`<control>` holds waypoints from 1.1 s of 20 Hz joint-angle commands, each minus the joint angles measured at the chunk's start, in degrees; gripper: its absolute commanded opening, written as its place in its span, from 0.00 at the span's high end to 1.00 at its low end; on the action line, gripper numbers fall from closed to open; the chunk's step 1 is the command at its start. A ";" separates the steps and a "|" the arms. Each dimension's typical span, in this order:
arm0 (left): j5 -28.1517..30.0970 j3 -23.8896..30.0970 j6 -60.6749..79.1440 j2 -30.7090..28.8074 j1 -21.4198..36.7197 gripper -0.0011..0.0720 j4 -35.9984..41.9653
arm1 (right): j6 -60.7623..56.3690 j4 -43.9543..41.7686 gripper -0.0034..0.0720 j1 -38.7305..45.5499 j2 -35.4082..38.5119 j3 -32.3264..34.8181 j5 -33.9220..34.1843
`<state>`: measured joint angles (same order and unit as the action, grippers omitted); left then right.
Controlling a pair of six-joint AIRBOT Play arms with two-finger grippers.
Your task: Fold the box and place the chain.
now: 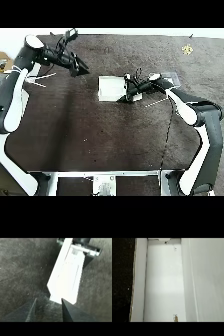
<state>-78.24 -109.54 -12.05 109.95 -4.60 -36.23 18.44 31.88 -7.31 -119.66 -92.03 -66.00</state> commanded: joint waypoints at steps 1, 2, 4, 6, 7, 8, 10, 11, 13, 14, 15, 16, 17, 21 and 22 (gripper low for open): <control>-3.65 0.55 12.57 7.78 1.73 0.47 4.87 | 0.00 0.00 0.36 0.00 0.00 0.02 -0.02; -4.39 0.55 13.27 9.75 1.53 0.47 5.01 | 0.00 0.00 0.36 0.00 0.00 0.02 0.00; -3.76 0.55 14.16 12.96 1.31 0.00 5.05 | 0.00 0.00 0.36 0.00 0.00 0.02 -0.02; -3.91 0.57 19.65 15.19 1.31 0.00 4.98 | 0.00 0.00 0.36 0.00 0.00 0.02 -0.02; -4.20 0.57 22.71 15.89 1.25 0.00 5.03 | 0.00 0.00 0.36 0.00 0.00 0.02 -0.02; -4.46 0.57 25.59 16.26 1.16 0.00 5.01 | 0.00 0.00 0.36 0.00 0.00 0.02 0.00; -4.39 0.57 29.83 16.48 0.46 0.00 5.27 | 0.00 0.00 0.36 0.00 0.00 0.02 -0.02; -4.28 0.57 30.64 16.50 0.00 0.00 5.46 | 0.00 0.00 0.36 0.00 0.00 0.02 -0.02; -5.20 0.57 30.56 17.00 -1.09 0.00 6.54 | 0.00 0.00 0.36 0.00 0.00 0.02 0.00; -5.64 0.57 30.58 17.57 -1.66 0.00 7.61 | 0.00 0.00 0.36 0.00 0.00 0.02 0.00; -5.55 0.57 30.56 18.05 -2.01 0.00 8.46 | 0.00 0.00 0.36 0.00 0.00 0.02 0.00; -5.95 0.57 30.51 18.49 -2.36 0.00 9.11 | 0.00 0.00 0.36 0.00 0.00 0.02 -0.02; -6.36 0.57 30.51 18.62 -2.78 0.00 9.18 | 0.00 0.00 0.36 0.00 0.00 0.02 0.00; -5.31 0.57 30.16 19.10 -2.97 0.00 9.51 | 0.00 0.00 0.36 0.00 0.00 0.02 -0.02; -5.40 0.57 30.03 19.12 -2.97 0.00 9.53 | 0.00 0.00 0.36 0.00 0.00 0.02 -0.02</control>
